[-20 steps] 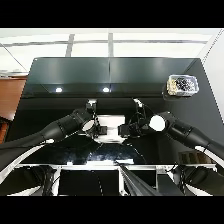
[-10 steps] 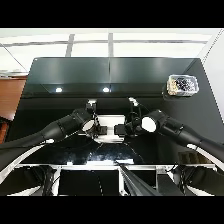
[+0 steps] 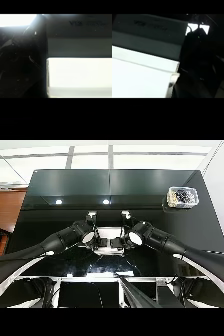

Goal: Fold the box and place the chain.

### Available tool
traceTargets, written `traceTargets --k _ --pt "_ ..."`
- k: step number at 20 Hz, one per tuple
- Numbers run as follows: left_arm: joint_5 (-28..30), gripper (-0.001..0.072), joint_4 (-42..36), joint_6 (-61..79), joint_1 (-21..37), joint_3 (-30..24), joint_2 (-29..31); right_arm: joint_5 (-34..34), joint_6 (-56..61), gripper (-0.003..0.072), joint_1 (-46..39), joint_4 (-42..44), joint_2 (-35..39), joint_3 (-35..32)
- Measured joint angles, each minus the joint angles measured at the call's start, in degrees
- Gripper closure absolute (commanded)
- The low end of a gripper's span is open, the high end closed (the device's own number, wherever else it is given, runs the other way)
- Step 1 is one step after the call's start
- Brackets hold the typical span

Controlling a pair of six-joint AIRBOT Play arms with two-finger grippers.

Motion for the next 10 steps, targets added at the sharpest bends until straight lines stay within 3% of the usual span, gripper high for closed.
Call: traceTargets --k 10 --pt "0.00 0.0677 0.02 -0.04 0.00 0.00 0.00 0.50 6.25 0.0445 0.55 -2.95 -1.36 0.90"
